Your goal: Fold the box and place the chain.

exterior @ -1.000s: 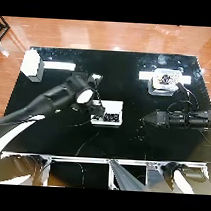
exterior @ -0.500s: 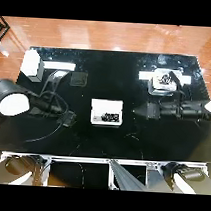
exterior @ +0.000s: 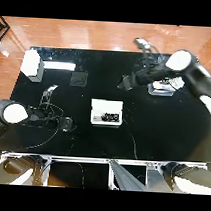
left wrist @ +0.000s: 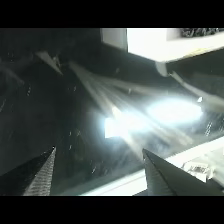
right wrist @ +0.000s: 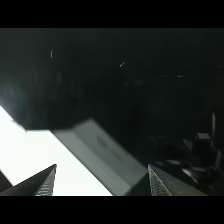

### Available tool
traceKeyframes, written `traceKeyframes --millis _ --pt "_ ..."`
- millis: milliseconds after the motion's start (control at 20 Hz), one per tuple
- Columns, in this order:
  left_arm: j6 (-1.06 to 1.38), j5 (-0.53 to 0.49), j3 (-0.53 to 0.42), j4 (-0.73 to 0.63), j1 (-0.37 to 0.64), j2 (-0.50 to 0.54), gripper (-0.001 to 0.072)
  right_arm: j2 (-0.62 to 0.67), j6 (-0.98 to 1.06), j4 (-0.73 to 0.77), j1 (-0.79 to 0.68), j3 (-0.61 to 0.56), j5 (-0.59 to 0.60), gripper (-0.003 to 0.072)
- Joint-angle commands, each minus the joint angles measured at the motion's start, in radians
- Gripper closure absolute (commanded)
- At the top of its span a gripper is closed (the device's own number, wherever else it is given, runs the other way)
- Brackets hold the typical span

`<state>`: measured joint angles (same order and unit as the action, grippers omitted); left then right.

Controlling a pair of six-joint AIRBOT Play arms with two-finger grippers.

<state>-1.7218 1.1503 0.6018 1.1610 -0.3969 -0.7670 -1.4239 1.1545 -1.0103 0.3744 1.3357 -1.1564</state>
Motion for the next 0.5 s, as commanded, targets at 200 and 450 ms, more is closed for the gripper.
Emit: traceKeyframes --millis 200,450 --pt "-0.017 -0.043 -0.018 -0.052 0.008 0.000 0.0068 -0.123 -0.209 -0.049 0.068 0.088 -0.195 -0.0014" --pt "-0.012 -0.040 -0.018 -0.055 0.008 0.000 0.0067 -0.123 -0.328 -0.008 0.120 0.088 -0.262 -0.0014"
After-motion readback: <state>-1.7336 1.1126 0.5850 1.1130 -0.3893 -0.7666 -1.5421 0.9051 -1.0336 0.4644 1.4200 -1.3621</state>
